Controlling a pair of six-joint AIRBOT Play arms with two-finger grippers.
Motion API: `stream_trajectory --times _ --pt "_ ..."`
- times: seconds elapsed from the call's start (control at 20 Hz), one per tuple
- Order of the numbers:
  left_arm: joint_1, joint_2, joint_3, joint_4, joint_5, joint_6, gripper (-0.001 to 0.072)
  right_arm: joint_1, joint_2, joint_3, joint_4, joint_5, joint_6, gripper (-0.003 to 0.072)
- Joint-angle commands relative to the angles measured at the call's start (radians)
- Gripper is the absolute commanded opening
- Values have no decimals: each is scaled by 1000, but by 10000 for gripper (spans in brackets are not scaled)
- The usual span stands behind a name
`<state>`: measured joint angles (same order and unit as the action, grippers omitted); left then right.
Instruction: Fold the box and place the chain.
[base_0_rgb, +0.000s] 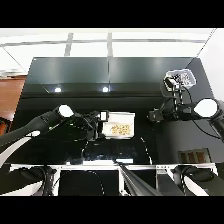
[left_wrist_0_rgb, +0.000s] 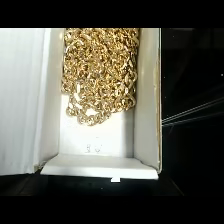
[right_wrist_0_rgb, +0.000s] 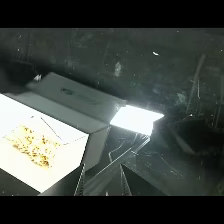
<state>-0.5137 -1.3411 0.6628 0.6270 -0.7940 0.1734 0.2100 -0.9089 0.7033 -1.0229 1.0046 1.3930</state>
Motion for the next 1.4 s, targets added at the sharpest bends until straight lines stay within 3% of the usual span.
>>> stream_trajectory --times 0.0,0.1,0.15,0.2,0.25,0.35,0.4,0.45,0.6,0.75,0.85,1.1,1.25,1.35 --pt "-1 0 1 27 -1 6 689 1 0 0 -10 -8 -2 285" --pt "-1 0 1 19 1 6 688 1 -1 0 -6 -21 -2 285" --pt "-1 0 1 15 0 6 648 1 -1 0 -6 -27 -2 285" --pt "-1 0 1 15 0 6 519 1 -1 0 -6 -37 -2 285" --pt "-1 0 1 15 1 6 465 1 -1 0 -6 -48 -2 285" --pt "-1 0 1 15 4 -12 437 1 -1 0 -6 -85 -2 289" --pt "0 0 3 18 6 -35 357 1 -1 0 8 -108 4 425" --pt "-1 1 5 18 9 -49 353 1 -1 0 30 -135 3 633" --pt "0 3 5 16 13 -49 353 3 -51 7 162 -251 -42 641" --pt "-1 3 5 16 21 -49 353 19 -183 68 358 -261 -271 641" --pt "-1 3 5 16 22 -48 353 42 -250 83 412 -249 -454 640" --pt "-1 3 5 16 27 -49 354 75 -275 108 322 -2 -903 638" --pt "-1 3 5 16 27 -48 353 75 -255 134 296 120 -918 640" --pt "-1 3 5 21 28 -46 353 109 -255 107 266 97 -919 641"
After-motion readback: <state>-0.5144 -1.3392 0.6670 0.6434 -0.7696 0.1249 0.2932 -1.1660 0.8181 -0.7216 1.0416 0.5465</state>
